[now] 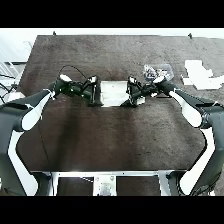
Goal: Fold the box and place the chain.
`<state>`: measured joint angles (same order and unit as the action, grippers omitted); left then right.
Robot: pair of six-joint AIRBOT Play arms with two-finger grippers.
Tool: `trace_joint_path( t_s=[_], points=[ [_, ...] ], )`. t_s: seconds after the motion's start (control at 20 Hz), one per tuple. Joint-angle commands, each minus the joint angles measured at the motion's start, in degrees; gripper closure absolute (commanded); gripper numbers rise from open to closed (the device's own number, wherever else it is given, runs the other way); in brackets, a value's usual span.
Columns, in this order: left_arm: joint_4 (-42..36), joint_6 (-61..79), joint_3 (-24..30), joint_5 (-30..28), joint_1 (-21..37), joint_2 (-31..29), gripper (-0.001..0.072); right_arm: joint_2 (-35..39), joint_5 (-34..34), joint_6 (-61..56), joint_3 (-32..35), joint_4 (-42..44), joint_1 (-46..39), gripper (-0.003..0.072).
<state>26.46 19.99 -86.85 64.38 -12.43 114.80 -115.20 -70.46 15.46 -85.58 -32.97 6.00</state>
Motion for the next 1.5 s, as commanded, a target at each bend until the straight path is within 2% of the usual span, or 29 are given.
trace_joint_path(
  t_s=[0.0,0.75,0.95,1.45],
  points=[
    [-1.68,0.22,-0.04,-2.4,-0.04,0.7,-0.0011,-0.02,-0.11,0.02,0.0,-0.02,0.0,0.0099],
    [-1.6,7.1,-0.04,-1.86,-0.9,0.74,-0.0011,-0.02,-0.11,0.02,0.0,-0.02,-0.02,0.0099],
    [-1.62,5.44,-0.04,-4.39,-2.16,0.74,-0.0011,-0.02,-0.11,0.02,0.0,-0.02,-0.02,0.0099],
    [-1.77,1.51,-0.11,-3.74,-1.88,1.38,-0.0011,-0.02,-0.11,0.02,0.0,-0.02,-0.02,0.0099]
  ],
)
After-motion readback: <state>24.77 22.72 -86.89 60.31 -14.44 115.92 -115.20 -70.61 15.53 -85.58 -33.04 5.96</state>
